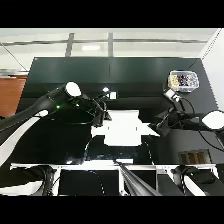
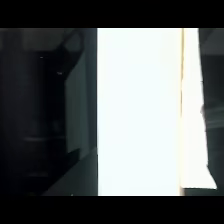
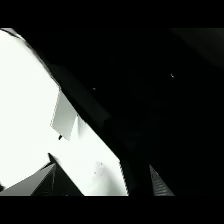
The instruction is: Fold the box and place the chain.
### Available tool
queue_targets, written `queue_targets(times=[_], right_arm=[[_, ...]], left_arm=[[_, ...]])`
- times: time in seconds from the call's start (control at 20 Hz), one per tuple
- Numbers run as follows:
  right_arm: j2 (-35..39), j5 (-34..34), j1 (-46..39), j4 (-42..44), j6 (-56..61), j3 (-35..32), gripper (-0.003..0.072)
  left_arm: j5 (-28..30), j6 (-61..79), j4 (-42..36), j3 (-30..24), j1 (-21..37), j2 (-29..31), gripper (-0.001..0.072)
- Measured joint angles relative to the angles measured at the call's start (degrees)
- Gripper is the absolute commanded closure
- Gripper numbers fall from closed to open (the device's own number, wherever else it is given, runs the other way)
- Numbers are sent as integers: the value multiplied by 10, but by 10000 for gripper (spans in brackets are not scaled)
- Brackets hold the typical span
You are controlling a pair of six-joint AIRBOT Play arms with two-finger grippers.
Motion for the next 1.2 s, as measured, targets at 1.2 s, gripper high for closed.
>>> queue_targets(times=[1.2], right_arm=[[-68,-133,187,92,-211,-103,-22]], left_arm=[[14,39,5,0,-11,-36,679]])
